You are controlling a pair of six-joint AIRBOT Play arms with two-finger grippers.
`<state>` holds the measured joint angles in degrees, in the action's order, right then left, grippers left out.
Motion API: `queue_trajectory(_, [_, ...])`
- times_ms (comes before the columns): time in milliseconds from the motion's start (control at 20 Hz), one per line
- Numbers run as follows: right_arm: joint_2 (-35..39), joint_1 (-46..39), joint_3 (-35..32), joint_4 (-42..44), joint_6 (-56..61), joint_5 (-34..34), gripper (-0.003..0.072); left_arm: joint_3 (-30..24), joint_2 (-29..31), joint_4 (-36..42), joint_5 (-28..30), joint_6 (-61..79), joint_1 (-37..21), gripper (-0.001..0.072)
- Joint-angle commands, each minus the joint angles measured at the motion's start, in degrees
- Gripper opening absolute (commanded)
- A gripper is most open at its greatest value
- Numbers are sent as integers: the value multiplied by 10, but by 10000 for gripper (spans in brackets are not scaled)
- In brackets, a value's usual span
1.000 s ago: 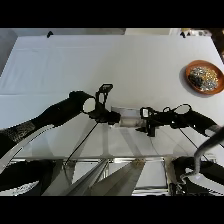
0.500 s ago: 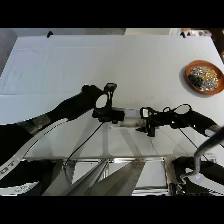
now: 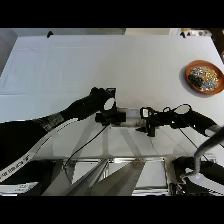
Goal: Fold the box and place the chain.
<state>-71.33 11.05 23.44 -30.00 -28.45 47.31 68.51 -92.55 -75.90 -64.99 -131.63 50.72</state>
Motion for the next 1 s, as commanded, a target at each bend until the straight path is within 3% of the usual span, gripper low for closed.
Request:
queue_trajectory(0, [0,0,0,0,0,0,318,1,-8,-16,-2,-30,1,338])
queue_trajectory(150, [0,0,0,0,0,0,318,1,-9,-23,-2,-37,1,309])
queue_trajectory(200, [0,0,0,0,0,0,318,1,-9,-27,-2,-37,1,263])
queue_trajectory(350, [0,0,0,0,0,0,318,1,-9,-30,-2,-37,1,258])
queue_trajectory(450, [0,0,0,0,0,0,318,1,-11,-35,-3,-36,4,153])
queue_trajectory(550, [0,0,0,0,0,0,318,1,-14,-44,-12,-34,9,128])
queue_trajectory(650, [0,0,0,0,0,0,318,1,-21,-52,-37,-34,12,22])
queue_trajectory(700, [0,0,0,0,0,0,318,1,-26,-51,-46,-34,13,7])
queue_trajectory(900, [0,0,0,0,0,0,318,4,-33,-52,-58,-33,15,18])
queue_trajectory(950, [0,0,0,0,0,0,318,9,-33,-52,-58,-31,15,102])
